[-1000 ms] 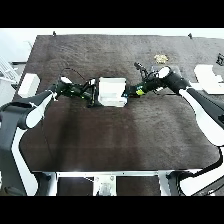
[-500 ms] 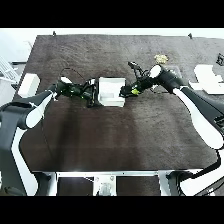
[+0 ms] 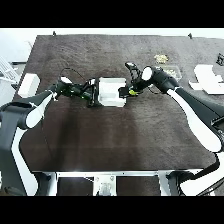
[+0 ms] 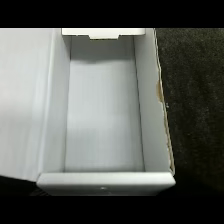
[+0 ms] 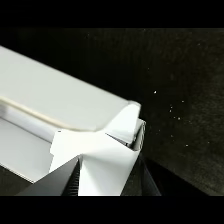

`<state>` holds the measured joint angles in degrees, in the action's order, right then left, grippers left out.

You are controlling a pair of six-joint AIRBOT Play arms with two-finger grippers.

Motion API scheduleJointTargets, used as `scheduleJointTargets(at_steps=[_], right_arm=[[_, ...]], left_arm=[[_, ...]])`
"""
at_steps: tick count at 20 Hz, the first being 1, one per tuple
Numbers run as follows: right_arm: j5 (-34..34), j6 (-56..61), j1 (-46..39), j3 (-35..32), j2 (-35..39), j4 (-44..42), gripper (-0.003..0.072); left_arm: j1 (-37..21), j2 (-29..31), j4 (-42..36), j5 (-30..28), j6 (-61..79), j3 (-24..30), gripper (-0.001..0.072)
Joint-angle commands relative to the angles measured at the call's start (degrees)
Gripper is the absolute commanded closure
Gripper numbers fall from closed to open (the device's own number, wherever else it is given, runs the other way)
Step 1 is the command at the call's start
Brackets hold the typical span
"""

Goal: Fold the box and place the chain.

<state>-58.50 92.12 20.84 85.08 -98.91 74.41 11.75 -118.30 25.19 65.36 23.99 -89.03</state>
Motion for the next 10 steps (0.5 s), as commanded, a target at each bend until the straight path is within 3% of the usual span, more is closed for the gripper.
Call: scheduleJointTargets(at_steps=[1, 10], right_arm=[[0.46, 6.29, 2.01, 0.83, -0.07, 5.77, 0.0267], [-2.71, 16.26, 5.05, 3.28, -3.02, 11.19, 0.0267]], left_arm=[[-0.04, -0.02, 0.02, 0.11, 0.02, -0.02, 0.0422], [-0.04, -0.02, 0.00, 0.26, 0.02, -0.02, 0.0422]])
